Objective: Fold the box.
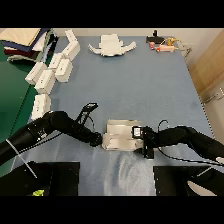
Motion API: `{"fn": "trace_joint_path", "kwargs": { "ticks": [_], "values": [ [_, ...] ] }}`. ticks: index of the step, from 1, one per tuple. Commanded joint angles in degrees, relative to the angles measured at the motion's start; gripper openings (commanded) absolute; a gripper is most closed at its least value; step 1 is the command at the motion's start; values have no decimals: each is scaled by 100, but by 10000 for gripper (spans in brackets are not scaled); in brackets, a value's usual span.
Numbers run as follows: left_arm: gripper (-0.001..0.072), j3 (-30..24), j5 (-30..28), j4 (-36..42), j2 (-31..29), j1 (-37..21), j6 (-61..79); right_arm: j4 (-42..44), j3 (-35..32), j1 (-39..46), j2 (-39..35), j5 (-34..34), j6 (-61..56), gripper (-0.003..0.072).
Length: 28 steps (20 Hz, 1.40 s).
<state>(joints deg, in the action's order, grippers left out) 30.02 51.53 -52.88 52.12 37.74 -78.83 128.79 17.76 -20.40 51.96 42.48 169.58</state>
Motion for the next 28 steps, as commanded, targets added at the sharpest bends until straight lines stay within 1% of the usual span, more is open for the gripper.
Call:
{"fn": "trace_joint_path", "kwargs": {
  "ticks": [1,7,10,16,19,22,25,28],
  "values": [
    [412,26,2,-31,2,4,0,0,4,0,0,0,-2,500],
    [415,352,46,24,2,4,149,0,4,-2,0,0,-2,500],
    [415,350,46,87,4,15,153,0,4,0,0,-2,-2,500],
    [413,348,44,533,7,15,431,0,4,0,0,0,-2,500],
    [414,348,11,538,31,15,417,0,4,0,0,-2,-2,500],
    [415,348,13,531,155,13,404,0,4,0,0,0,-2,500],
    [415,350,55,549,402,22,402,0,4,0,0,0,-2,500],
    [414,363,-11,544,492,208,400,0,4,0,0,0,-2,500]
  ]
}}
